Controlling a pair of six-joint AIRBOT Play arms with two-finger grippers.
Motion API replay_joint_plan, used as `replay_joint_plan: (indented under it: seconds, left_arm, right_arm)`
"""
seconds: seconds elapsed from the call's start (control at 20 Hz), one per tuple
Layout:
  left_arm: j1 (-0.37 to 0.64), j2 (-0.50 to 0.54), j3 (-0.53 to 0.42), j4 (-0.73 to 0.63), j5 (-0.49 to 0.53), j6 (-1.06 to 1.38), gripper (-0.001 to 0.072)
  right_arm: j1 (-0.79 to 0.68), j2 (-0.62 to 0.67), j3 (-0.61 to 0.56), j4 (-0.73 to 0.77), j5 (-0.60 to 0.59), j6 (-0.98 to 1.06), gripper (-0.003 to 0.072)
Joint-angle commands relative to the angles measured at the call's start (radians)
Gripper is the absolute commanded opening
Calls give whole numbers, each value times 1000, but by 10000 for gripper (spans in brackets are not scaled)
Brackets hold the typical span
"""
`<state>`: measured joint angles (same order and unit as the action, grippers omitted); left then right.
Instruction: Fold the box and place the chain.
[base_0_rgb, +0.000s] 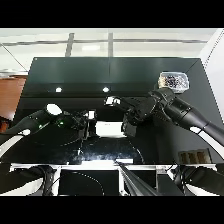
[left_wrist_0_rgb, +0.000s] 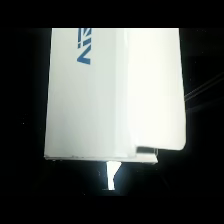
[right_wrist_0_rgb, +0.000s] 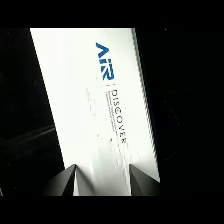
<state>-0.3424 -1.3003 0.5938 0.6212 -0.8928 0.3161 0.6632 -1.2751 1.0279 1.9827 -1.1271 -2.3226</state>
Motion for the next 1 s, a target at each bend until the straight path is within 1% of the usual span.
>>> replay_joint_plan:
  seconds: [0.0,0.1,0.15,0.2,0.8,0.95]
  left_arm:
    - [0,0,0,1,-1,0,389]
    - [0,0,0,1,-1,0,389]
    - [0,0,0,1,-1,0,389]
    - [0,0,0,1,-1,0,390]
    - [0,0,0,1,-1,0,389]
    - [0,0,0,1,-1,0,390]
  right_arm:
    - [1,1,0,-9,1,1,413]
    - [1,1,0,-19,2,19,411]
    - [2,1,0,-22,-2,23,269]
    - [2,1,0,-21,-3,22,161]
    - [6,0,0,-21,-3,23,162]
    - [6,0,0,-20,-23,24,162]
